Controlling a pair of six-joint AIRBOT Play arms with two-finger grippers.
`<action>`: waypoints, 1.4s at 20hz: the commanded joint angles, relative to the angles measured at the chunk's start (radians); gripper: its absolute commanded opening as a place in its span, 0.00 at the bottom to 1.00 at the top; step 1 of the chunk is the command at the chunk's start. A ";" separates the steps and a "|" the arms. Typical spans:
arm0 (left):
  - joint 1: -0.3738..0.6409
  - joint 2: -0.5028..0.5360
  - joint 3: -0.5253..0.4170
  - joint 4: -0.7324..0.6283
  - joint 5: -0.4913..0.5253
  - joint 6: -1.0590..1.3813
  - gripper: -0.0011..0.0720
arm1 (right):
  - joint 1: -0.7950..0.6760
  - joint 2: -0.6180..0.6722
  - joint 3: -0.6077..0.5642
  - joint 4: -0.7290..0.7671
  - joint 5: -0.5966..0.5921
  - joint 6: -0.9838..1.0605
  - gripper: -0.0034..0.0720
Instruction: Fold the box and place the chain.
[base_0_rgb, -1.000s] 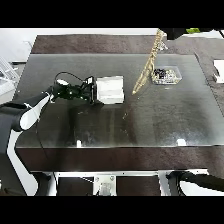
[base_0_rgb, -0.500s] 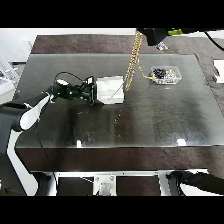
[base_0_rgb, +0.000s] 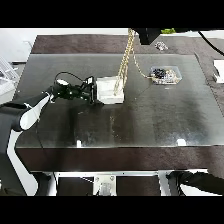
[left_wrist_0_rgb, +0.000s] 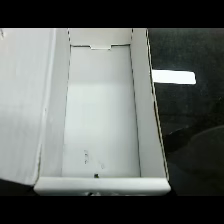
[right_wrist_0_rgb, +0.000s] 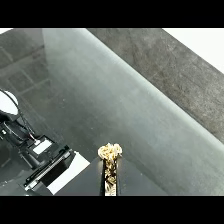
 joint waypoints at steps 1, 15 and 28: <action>0.001 0.000 0.000 0.000 0.000 0.000 0.75 | 0.006 -0.003 0.000 0.001 -0.009 0.000 0.06; 0.001 0.000 0.000 0.000 0.000 0.000 0.75 | 0.058 -0.129 -0.009 0.002 -0.008 0.000 0.06; 0.001 0.000 0.000 0.000 0.000 0.000 0.75 | 0.057 -0.132 -0.361 0.005 -0.177 0.000 0.06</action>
